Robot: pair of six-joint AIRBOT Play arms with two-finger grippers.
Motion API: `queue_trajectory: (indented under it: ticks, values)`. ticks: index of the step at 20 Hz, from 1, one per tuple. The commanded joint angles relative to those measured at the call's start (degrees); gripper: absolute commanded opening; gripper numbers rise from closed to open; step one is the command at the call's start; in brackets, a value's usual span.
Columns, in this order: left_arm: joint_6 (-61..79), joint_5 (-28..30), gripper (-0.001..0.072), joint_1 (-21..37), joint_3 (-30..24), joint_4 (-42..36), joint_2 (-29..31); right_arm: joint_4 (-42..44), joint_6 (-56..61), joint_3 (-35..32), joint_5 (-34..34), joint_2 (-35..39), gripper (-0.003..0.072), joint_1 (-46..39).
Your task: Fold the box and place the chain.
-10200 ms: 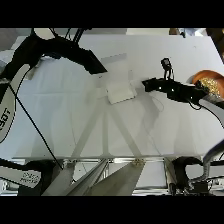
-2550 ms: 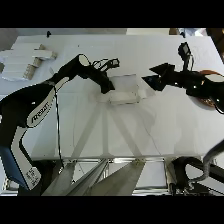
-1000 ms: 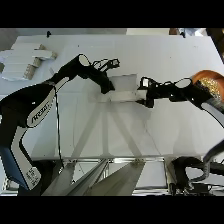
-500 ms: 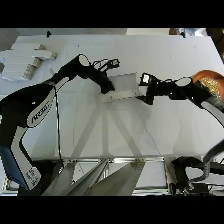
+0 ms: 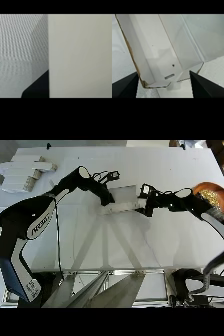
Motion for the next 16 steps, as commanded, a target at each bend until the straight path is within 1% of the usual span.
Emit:
queue_trajectory:
  ticks: [1, 4, 8, 11, 13, 16]
  values:
    - [0.0, 0.0, 0.0012, 0.0, 0.0, 0.0, 0.0, -0.2, 0.8, 0.0, -0.4, 0.5, 0.0689, 0.8]
    - [0.0, 0.0, 0.0012, 0.0, 0.0, 0.0, 0.0, -1.6, 0.5, 0.0, -6.6, 1.1, 0.0689, 2.7]
    - [0.0, 0.0, 0.0012, 0.0, 0.0, 0.0, 0.0, -4.0, 0.5, 0.0, -11.0, 1.1, 0.0689, 3.2]
    - [0.0, 0.0, 0.0012, 0.0, 0.0, 0.0, 0.0, -4.0, 0.5, 0.0, -14.6, 1.1, 0.0689, 3.2]
    - [0.0, 0.0, 0.0012, 0.0, 0.0, 0.0, 0.0, -4.0, 0.5, 0.0, -13.1, 1.1, 0.0689, 3.2]
    - [0.0, 0.0, 0.0012, 0.0, 0.0, 0.0, 0.0, -3.6, -1.7, 0.0, -6.6, 0.9, 0.0689, 2.8]
